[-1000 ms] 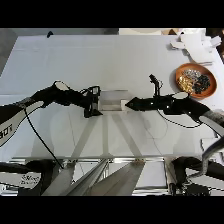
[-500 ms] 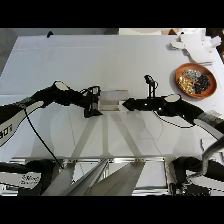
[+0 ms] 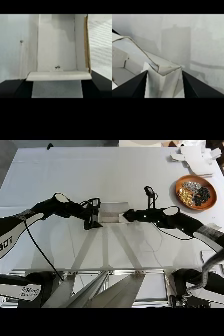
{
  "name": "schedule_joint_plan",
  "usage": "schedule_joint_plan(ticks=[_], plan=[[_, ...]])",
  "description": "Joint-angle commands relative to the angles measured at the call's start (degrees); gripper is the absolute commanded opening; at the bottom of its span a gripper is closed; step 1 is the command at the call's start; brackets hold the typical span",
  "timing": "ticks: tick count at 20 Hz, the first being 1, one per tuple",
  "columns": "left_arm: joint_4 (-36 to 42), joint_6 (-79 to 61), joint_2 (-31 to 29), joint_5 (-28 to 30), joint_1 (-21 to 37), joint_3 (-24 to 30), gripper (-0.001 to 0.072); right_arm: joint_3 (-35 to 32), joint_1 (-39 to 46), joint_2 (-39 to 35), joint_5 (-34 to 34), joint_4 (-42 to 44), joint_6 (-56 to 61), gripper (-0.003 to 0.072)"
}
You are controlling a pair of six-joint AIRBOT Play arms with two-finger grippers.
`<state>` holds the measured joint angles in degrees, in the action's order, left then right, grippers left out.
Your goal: Fold the box and place the chain.
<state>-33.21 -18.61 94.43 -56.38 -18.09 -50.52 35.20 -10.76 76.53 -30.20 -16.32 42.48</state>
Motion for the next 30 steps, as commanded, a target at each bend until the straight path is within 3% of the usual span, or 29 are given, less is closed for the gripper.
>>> schedule_joint_plan(ticks=[1, 5, 10, 16, 30], plan=[[0.0, 0.0, 0.0, 0.0, 0.0, 0.0, 0.0274, 0.0, -0.1, -1.6, -1.1, -5.5, 4.9, 0.0492], [0.0, 0.0, 0.0, 0.0, 0.0, 0.0, 0.0274, 0.0, -0.3, -4.0, -2.4, -15.1, 12.3, 0.0492], [0.0, 0.0, 0.0, 0.0, 0.0, 0.0, 0.0274, 2.5, -3.7, -5.3, -3.3, -19.7, 17.7, 0.0491], [0.0, 0.0, 0.0, 0.0, 0.0, 0.0, 0.0274, 4.8, -6.3, -5.2, -3.9, -40.8, 36.4, 0.049], [0.0, 0.0, 0.0, 0.0, 0.0, 0.0, 0.0274, 7.4, -9.8, -5.2, -1.9, -40.6, 40.9, 0.0486]])
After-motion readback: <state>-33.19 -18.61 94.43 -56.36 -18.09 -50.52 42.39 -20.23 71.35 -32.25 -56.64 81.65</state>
